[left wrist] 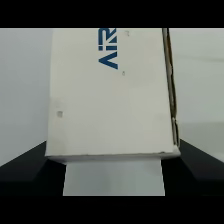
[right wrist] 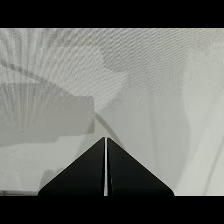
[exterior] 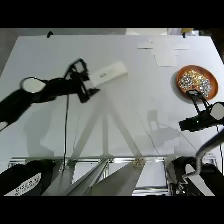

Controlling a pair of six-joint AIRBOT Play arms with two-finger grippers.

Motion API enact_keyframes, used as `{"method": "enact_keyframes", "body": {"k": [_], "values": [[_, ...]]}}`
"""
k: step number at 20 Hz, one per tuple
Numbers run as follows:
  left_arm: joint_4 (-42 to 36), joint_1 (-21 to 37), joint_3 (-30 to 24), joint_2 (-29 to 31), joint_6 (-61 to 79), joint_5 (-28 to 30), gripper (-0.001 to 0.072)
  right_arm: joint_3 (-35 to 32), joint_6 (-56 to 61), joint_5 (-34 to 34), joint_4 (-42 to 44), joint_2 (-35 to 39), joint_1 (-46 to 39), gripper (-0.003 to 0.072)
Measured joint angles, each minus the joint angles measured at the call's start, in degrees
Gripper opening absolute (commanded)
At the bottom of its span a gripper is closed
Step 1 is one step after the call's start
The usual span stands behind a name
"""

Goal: Fold the box and place the chain.

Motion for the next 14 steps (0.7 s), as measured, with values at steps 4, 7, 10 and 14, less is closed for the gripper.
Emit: {"method": "enact_keyframes", "body": {"k": [4, 7, 10, 14], "values": [[15.4, 13.6, 0.0, 6.5, -18.8, -2.7, 0.0166, 0.0, 0.0, 0.0, 0.0, 0.0, 0.0, 0.002], [23.1, 23.3, -0.6, 7.3, -29.9, -6.0, 0.0131, 0.0, 0.0, 0.0, 0.0, 0.0, 0.0, 0.002], [29.6, 31.8, -1.9, 5.6, -37.7, -9.2, 0.0132, 0.0, 0.0, 0.0, 0.0, 0.0, 0.0, 0.002], [35.0, 39.3, -4.0, 1.1, -43.7, -11.4, 0.0133, 0.0, 0.0, 0.0, 0.0, 0.0, 0.0, 0.002]]}}
